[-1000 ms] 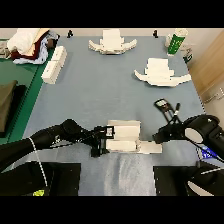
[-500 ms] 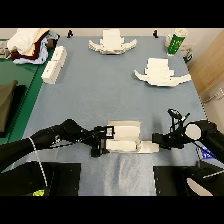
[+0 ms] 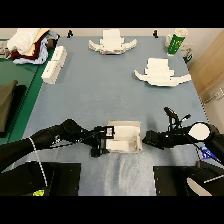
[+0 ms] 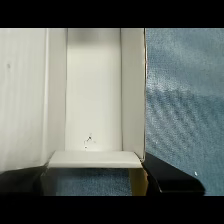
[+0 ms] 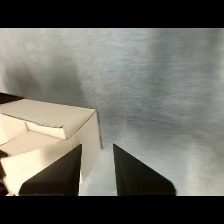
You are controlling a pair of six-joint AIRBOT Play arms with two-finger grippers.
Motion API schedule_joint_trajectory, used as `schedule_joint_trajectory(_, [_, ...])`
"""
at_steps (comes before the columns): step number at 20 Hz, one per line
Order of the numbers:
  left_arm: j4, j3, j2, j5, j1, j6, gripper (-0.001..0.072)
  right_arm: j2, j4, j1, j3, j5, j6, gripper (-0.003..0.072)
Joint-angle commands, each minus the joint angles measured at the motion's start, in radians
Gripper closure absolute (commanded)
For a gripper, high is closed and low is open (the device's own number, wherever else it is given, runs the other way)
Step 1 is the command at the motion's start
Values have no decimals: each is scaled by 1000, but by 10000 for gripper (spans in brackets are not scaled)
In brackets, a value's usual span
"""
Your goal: Fold the box.
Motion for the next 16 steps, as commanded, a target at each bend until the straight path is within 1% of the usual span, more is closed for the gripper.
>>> schedule_joint_trajectory(1, [0, 0, 1, 0, 0, 0, 195, 7, 77, 0, 15, 2, -44, 369])
schedule_joint_trajectory(3, [0, 0, 1, 0, 0, 0, 195, 7, 78, 0, 44, 1, -47, 364])
schedule_joint_trajectory(5, [0, 0, 1, 0, 0, 0, 195, 5, 97, 0, 51, -3, -76, 168])
schedule_joint_trajectory(7, [0, 0, 1, 0, 0, 0, 196, -23, 94, 18, 50, 0, -77, 167])
schedule_joint_trajectory(10, [0, 0, 1, 0, 0, 0, 195, -116, 67, 109, 54, -23, -77, 185])
schedule_joint_trajectory(11, [0, 0, 1, 0, 0, 0, 195, -142, 59, 148, 63, -49, -76, 245])
schedule_joint_trajectory(12, [0, 0, 1, 0, 0, 0, 196, -165, 40, 188, 81, -82, -64, 250])
schedule_joint_trajectory(13, [0, 0, 1, 0, 0, 0, 195, -186, 4, 226, 106, -109, -18, 250])
schedule_joint_trajectory(14, [0, 0, 1, 0, 0, 0, 195, -211, -66, 265, 138, -120, 68, 250])
schedule_joint_trajectory(16, [0, 0, 1, 0, 0, 0, 195, -271, -236, 344, 212, -87, 248, 250])
